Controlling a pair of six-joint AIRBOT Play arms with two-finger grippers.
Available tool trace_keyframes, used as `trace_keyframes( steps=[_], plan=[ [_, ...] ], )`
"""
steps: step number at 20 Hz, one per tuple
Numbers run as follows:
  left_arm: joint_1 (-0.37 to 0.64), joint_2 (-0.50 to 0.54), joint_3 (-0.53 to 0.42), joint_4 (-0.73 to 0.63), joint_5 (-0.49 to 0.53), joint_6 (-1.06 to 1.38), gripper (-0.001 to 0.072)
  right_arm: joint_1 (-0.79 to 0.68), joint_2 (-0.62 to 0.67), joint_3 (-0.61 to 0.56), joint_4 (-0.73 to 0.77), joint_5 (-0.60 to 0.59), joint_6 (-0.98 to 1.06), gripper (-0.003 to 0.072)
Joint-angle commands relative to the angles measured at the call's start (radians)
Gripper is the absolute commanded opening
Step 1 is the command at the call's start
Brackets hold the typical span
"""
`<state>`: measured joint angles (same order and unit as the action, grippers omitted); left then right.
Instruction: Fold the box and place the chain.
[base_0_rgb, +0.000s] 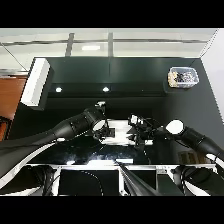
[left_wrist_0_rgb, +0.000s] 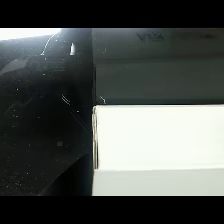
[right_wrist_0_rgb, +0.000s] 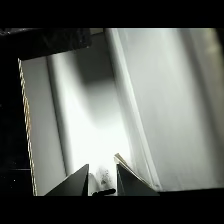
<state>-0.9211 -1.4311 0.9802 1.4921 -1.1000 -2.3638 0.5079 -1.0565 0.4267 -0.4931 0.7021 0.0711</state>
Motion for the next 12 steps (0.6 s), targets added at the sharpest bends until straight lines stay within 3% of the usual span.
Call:
trace_keyframes(
  steps=[1,2,4,5,6,7,9,12],
  plan=[
    [0.0,0.0,0.0,0.0,-0.001,0.0,0.0026,0.001,0.0,0.0,0.003,0.008,0.0,0.0243],
    [0.0,0.0,0.0,0.0,-0.001,0.0,0.0025,0.001,0.0,0.0,0.003,0.008,0.0,0.0403],
    [0.0,0.0,0.0,-0.001,-0.001,0.0,0.0026,0.001,0.0,0.0,0.003,0.008,0.0,0.0381],
    [0.0,0.0,0.0,-0.001,-0.001,0.0,0.0026,0.001,0.0,0.0,0.003,0.009,0.0,0.0308],
    [0.0,0.0,0.0,-0.001,-0.001,0.0,0.0026,0.001,0.0,0.0,0.003,0.012,0.0,0.0126],
    [0.0,0.0,0.0,-0.001,-0.001,0.0,0.0026,0.001,0.0,0.0,0.002,0.012,0.0,0.0035],
    [0.0,0.0,0.0,-0.001,-0.001,0.0,0.0026,-0.007,0.006,0.003,-0.002,0.022,0.049,0.0008],
    [0.0,0.0,0.0,-0.001,-0.002,0.0,0.0026,-0.095,0.043,0.042,-0.13,0.14,0.29,0.0008]
  ],
)
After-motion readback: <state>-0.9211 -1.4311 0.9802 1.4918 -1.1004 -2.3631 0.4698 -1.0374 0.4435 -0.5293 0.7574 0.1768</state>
